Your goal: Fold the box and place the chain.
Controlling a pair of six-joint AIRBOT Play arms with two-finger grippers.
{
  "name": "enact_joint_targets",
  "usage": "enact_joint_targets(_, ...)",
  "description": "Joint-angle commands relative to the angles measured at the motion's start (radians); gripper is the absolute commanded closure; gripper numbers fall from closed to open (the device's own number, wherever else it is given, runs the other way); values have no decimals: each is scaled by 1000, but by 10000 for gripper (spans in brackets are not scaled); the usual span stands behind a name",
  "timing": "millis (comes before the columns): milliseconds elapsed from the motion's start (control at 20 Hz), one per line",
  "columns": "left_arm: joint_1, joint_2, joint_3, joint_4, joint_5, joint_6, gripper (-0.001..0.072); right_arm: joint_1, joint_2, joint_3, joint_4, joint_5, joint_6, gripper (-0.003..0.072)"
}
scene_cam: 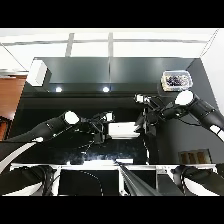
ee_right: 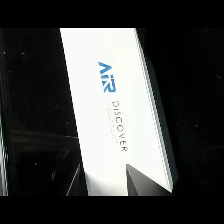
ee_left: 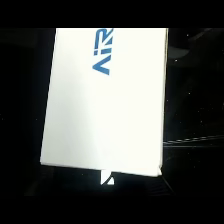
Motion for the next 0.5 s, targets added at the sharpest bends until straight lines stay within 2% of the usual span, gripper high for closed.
enact_joint_targets(0,0,0,0,1,-2,1,432,0,3,1,6,-4,-1,326)
enact_joint_targets(350,0,0,0,1,-2,1,433,2,3,1,6,-4,-1,327)
enact_joint_targets(450,0,0,0,1,-2,1,433,25,3,1,-33,-26,27,328)
